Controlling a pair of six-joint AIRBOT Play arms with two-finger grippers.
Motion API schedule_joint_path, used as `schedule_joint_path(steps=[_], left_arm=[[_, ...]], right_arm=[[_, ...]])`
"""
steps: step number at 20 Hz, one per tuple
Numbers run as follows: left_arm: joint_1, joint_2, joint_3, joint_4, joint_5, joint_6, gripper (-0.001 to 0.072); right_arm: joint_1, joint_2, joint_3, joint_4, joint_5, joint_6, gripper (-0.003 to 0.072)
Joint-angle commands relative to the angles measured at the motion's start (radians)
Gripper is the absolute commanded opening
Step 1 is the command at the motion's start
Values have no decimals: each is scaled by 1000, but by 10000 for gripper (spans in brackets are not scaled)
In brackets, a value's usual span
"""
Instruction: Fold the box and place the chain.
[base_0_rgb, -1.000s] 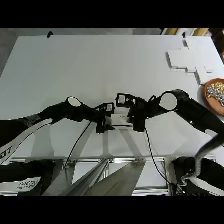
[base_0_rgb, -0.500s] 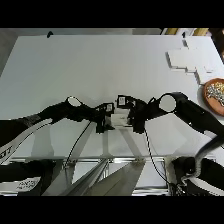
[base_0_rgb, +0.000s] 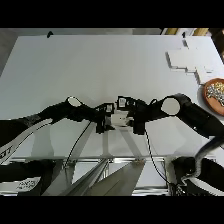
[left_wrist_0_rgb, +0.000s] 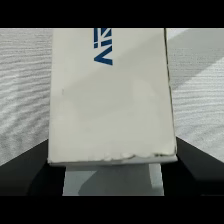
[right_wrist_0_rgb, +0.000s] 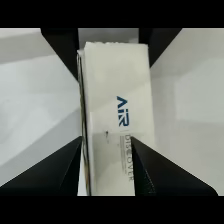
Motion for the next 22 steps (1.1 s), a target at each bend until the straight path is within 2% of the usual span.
schedule_joint_path(steps=[1,2,3,8,19,22], left_arm=[[0,0,0,-1,0,0,36],[0,0,0,-1,0,0,36],[0,0,0,-1,0,0,36],[0,0,0,-1,0,-1,36],[0,0,0,-1,0,-1,36],[0,0,0,-1,0,0,36]], right_arm=[[-18,39,-1,6,-25,32,221],[-24,32,-3,7,-31,42,68],[-24,23,-3,8,-32,55,13],[-24,-48,-5,36,-14,63,12],[-24,-50,-61,55,-35,51,11],[-24,-50,-110,55,-66,28,12]])
